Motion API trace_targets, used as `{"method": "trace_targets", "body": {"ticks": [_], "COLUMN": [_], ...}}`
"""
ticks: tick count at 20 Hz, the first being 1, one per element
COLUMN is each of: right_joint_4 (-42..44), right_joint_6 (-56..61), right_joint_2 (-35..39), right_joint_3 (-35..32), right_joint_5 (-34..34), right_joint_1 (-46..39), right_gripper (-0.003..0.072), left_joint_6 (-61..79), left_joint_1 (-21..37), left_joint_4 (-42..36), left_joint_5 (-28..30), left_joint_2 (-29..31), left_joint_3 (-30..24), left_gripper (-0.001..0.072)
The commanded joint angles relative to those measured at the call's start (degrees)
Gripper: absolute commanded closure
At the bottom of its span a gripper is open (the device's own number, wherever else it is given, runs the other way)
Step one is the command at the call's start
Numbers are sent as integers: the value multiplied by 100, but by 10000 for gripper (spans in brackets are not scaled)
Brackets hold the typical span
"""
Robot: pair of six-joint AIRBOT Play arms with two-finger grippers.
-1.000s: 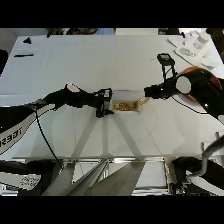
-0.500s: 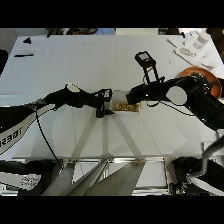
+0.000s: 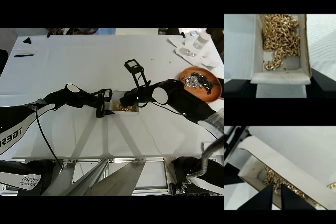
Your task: Fold the box and place the chain.
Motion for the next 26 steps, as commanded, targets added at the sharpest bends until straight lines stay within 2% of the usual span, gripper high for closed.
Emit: {"method": "trace_targets", "body": {"ticks": [1,4,5,6,7,11,14,16,21,26], "right_joint_4": [-15,-7,-13,-13,-11,-9,-24,-31,-179,-378], "right_joint_6": [-315,-476,-479,-476,-479,-476,-479,-1069,-1493,-1941], "right_joint_2": [-61,273,431,573,710,1119,1091,964,37,-881], "right_joint_3": [2,2,2,4,2,2,2,2,2,2], "right_joint_5": [197,363,479,608,730,933,922,962,879,402], "right_joint_1": [4,-109,-212,-361,-529,-1388,-1934,-2085,-2177,-2179], "right_gripper": [480,479,434,314,267,268,269,270,269,267], "left_joint_6": [0,2,0,0,0,0,0,0,2,2], "left_joint_1": [-2,-2,-2,-2,-2,0,-2,-2,-2,-2], "left_joint_4": [0,0,-2,0,-2,0,0,0,0,0], "left_joint_5": [2,2,2,2,2,0,2,0,2,2], "left_joint_2": [0,0,0,0,0,0,0,0,0,0], "left_joint_3": [-2,-2,-2,-2,-2,-2,-2,-2,-2,-2], "left_gripper": [362,362,362,362,362,362,362,362,362,362]}}
